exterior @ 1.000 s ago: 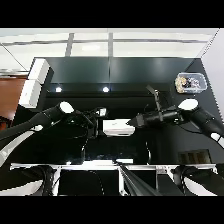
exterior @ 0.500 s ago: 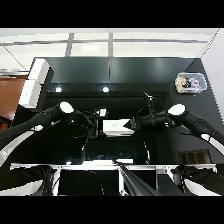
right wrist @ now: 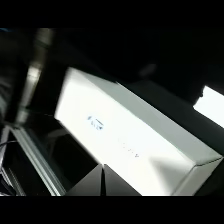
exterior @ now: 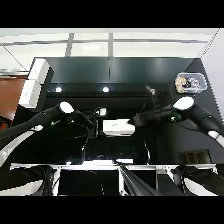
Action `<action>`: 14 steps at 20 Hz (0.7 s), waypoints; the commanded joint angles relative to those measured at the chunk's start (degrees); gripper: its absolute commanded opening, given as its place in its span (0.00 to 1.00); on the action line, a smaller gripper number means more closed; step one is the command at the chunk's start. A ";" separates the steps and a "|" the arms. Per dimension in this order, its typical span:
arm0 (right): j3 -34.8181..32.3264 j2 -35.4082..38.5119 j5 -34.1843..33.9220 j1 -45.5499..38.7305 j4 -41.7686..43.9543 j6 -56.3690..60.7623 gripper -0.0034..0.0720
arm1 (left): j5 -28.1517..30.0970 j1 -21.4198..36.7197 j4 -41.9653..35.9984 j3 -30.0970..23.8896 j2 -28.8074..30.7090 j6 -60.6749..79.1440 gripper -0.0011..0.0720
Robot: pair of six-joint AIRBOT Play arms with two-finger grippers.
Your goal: Fold the box and place the chain.
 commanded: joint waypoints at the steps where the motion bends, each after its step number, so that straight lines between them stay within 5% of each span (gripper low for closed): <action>1: 7.74 6.29 9.38 -8.07 -14.32 1.36 0.06 | -0.50 0.00 0.17 0.02 0.13 -2.16 0.53; 2: 9.77 8.66 9.70 -11.32 -22.84 3.69 0.06 | -1.31 0.00 0.35 0.11 0.33 -2.75 0.56; 4: 10.88 12.98 9.55 -17.79 -34.23 6.16 0.06 | -2.80 0.00 3.48 1.22 1.38 -2.89 0.94; 5: 10.88 14.38 10.16 -20.87 -37.11 6.84 0.07 | -3.50 0.07 4.70 2.03 2.29 -4.61 1.00; 9: 10.73 15.67 13.44 -30.34 -38.07 7.34 0.06 | -8.46 0.22 11.80 4.96 8.81 -11.65 1.00; 14: 7.89 15.67 6.23 -31.28 -29.70 7.30 0.06 | -3.96 -3.87 5.03 9.20 9.16 -19.58 1.00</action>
